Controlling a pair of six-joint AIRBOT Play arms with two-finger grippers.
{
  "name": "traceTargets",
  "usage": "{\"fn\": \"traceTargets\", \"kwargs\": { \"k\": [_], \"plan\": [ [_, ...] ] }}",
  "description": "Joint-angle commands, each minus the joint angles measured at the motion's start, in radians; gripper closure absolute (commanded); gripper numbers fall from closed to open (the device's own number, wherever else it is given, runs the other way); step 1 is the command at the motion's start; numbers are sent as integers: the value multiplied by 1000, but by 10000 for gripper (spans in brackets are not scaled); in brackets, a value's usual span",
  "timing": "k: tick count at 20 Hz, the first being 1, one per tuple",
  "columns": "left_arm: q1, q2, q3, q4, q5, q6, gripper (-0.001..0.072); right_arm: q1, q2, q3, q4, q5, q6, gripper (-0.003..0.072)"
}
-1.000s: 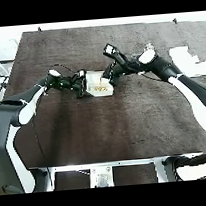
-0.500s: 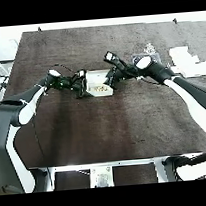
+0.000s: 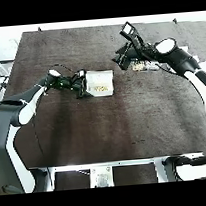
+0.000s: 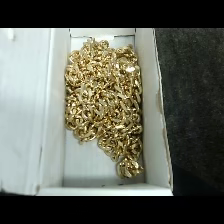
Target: Fold the box and place the chain.
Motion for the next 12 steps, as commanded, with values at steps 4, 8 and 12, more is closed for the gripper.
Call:
{"fn": "traceTargets", "kwargs": {
  "k": [4, 8, 12],
  "plan": [
    [0, 0, 0, 0, 0, 0, 173, -16, -176, 89, 21, 143, 0, 278],
    [0, 0, 0, 0, 0, 0, 173, -5, -204, 89, 21, 288, 0, 299],
    [0, 0, 0, 0, 0, 0, 174, 21, -203, 95, 29, 339, 29, 293]
  ]
}}
